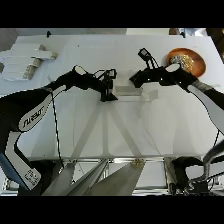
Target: Fold the box and place the chain.
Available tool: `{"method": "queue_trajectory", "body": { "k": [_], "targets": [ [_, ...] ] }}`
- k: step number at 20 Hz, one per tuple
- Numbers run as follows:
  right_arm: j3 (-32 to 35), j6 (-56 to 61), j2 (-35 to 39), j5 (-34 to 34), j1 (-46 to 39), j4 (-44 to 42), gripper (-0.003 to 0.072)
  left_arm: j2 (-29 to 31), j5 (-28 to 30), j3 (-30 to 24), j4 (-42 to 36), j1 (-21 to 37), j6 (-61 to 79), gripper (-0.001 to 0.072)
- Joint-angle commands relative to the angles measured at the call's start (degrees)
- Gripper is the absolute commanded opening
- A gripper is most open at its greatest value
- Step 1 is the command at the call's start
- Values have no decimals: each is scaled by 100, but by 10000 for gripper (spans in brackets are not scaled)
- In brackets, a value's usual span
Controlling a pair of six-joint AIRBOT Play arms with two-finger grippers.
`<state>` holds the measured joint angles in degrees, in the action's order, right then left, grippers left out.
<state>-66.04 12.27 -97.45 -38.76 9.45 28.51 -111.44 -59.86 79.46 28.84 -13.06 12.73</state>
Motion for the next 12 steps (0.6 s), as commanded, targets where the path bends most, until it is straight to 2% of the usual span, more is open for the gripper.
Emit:
{"method": "queue_trajectory", "body": {
  "k": [1,7,12],
  "targets": [
    [-4,122,-122,70,11,-50,9,-2,-17,-2,33,0,13,376],
    [-4,120,153,17,11,-55,10,-2,-17,-2,33,0,11,376],
    [-4,76,962,24,-7,188,11,-2,-17,-2,33,0,11,376]
  ]
}}
